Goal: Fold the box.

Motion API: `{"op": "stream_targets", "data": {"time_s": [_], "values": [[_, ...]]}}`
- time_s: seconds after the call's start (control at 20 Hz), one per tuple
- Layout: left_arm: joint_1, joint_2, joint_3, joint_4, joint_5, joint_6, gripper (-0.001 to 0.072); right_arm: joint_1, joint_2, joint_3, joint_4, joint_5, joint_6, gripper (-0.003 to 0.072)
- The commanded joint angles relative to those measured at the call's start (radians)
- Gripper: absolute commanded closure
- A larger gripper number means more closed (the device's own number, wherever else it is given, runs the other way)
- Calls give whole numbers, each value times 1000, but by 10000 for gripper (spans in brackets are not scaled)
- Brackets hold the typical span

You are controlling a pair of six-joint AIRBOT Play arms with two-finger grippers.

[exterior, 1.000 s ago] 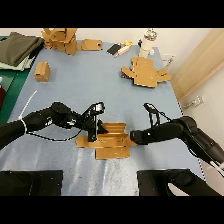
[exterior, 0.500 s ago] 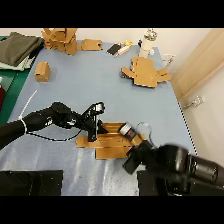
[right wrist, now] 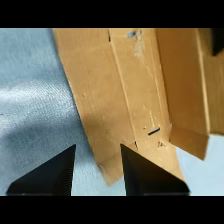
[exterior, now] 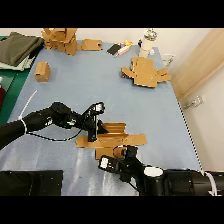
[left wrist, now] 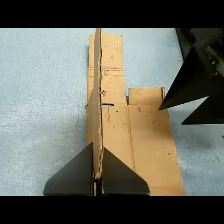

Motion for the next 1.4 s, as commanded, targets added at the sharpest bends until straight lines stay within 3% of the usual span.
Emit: {"op": "stream_targets", "data": {"time_s": [0.0, 0.4, 0.7, 0.95, 1.1, 1.35], "values": [[0, 0, 0, 0, 0, 0, 697, 13, -69, -3, -35, 23, -10, 266], [0, 0, 0, 0, 0, 0, 697, 13, -78, -2, -257, -51, 150, 267], [0, 0, 0, 0, 0, 0, 697, 13, -78, 16, -165, -51, 176, 267], [0, 0, 0, 0, 0, 0, 697, 2, -77, 12, -243, -27, 173, 228], [0, 0, 0, 0, 0, 0, 697, -90, -58, 11, -175, 53, 142, 227], [0, 0, 0, 0, 0, 0, 697, -281, 34, 10, 123, 166, -244, 228]]}}
